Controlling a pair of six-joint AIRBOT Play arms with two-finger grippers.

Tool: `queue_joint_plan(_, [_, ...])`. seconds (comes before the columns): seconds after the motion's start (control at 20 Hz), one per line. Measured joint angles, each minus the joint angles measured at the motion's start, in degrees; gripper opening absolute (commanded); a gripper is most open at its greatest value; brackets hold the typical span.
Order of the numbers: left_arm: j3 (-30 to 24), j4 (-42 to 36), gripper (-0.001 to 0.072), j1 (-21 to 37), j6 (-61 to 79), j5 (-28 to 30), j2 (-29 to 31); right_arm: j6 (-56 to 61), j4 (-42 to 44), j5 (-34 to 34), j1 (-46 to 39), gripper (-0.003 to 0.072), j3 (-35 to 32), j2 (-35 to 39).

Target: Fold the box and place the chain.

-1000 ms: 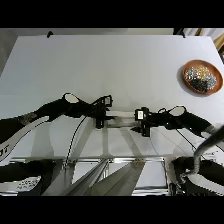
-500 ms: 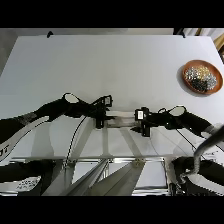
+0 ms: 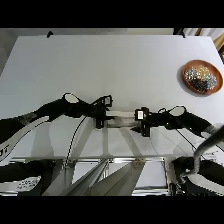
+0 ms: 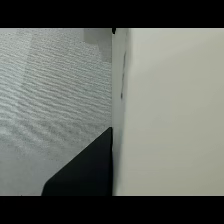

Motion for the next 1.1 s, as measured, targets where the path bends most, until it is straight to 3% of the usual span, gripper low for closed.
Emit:
queue_joint_plan(0.4, [0.0, 0.0, 0.0021, 0.0, 0.0, 0.0, 0.0, 0.0, 0.0, 0.0, 0.0, 0.0407, 0.0, 0.0])
queue_joint_plan(0.45, [0.0, 0.0, 0.0151, 0.0, 0.0, 0.0, 0.0, 0.0, 0.0, 0.0, 0.0, 0.0407, 0.0, 0.0])
queue_joint_plan(0.5, [-0.1, 1.0, 0.0432, 0.0, -0.1, 0.6, 0.0, 0.0, 0.0, 0.0, 0.0, 0.0407, 0.0, 0.0])
queue_joint_plan(0.55, [0.0, 0.7, 0.0633, 0.1, -0.1, 0.9, 0.0, 0.0, 0.0, 0.0, 0.0, 0.0407, 0.0, 0.0])
queue_joint_plan(0.6, [0.0, 0.2, 0.07, 0.0, -0.1, 0.7, 0.1, -0.4, -0.2, 0.2, 0.0, 0.0407, 0.0, 0.0])
queue_joint_plan(0.9, [0.0, 2.3, 0.0699, 0.9, -0.6, -0.1, 3.6, 0.0, -0.1, 0.1, 0.0, 0.0407, 0.0, 0.0])
queue_joint_plan(1.1, [0.0, 11.5, 0.0695, 3.3, -7.6, -0.7, 9.3, 0.0, 0.0, 0.1, 0.0, 0.0407, 0.0, 0.0])
